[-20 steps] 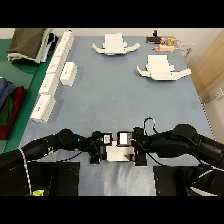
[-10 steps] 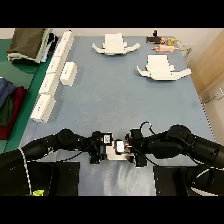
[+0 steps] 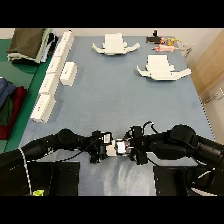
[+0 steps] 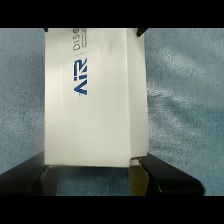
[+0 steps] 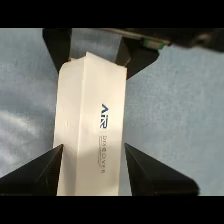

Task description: Fold the box.

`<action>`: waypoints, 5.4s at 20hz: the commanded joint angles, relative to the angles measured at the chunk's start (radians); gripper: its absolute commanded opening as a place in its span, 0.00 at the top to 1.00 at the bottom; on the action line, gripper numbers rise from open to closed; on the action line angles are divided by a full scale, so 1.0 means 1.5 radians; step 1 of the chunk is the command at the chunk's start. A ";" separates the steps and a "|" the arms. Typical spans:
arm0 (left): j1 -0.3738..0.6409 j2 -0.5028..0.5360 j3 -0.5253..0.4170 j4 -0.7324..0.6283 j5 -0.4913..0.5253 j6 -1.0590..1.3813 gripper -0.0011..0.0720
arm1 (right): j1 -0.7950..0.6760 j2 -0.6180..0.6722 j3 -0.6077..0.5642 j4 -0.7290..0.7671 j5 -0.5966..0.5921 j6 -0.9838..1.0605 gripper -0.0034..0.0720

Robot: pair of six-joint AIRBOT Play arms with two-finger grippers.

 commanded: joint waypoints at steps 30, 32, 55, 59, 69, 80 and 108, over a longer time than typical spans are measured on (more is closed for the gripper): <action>-0.001 0.001 0.001 0.001 -0.002 0.001 0.34 | 0.001 -0.030 0.012 0.063 -0.031 0.033 0.74; 0.000 0.000 0.001 0.001 -0.002 0.001 0.34 | 0.001 -0.030 0.012 0.064 -0.033 0.035 0.77; -0.001 0.001 0.001 0.001 -0.002 0.001 0.34 | 0.025 0.125 -0.149 0.288 0.211 0.352 0.95; -0.001 0.000 0.001 0.001 -0.002 0.001 0.34 | 0.055 0.144 -0.217 0.285 0.362 0.400 0.95; 0.000 0.000 0.001 0.001 -0.002 0.001 0.34 | 0.105 0.056 -0.240 0.280 0.381 0.400 0.95; 0.000 0.000 0.001 0.001 -0.002 0.001 0.34 | 0.117 0.022 -0.251 0.275 0.384 0.400 0.95; 0.000 0.000 0.001 0.001 -0.002 0.001 0.34 | -0.191 -0.050 0.071 -0.128 -0.226 0.659 0.95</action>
